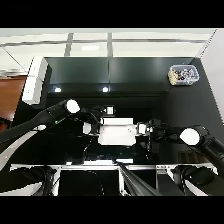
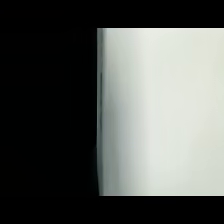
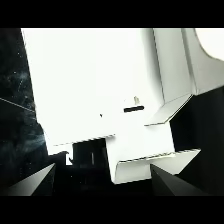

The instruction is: Fold the box and place the chain.

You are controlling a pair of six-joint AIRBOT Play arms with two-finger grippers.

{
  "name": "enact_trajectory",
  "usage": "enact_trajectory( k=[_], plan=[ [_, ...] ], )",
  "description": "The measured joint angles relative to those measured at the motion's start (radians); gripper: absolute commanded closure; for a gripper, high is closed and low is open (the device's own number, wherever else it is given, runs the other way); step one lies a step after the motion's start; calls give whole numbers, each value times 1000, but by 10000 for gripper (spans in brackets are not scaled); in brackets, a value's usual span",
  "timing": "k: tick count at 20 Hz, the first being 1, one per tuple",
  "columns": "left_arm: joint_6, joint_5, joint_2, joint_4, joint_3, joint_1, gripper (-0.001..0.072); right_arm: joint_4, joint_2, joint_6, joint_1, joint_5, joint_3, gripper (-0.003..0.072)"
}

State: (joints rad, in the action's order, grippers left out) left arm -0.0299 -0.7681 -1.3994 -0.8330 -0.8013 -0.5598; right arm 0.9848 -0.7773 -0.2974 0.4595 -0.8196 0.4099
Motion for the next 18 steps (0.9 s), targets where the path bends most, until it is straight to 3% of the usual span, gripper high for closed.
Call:
enact_trajectory(
  k=[10,18],
  plan=[
    [-1,0,0,0,0,0,681,16,-10,41,-37,-47,100,-18],
    [-1,0,0,0,0,0,680,-29,-148,74,7,-83,111,-18]
  ],
)
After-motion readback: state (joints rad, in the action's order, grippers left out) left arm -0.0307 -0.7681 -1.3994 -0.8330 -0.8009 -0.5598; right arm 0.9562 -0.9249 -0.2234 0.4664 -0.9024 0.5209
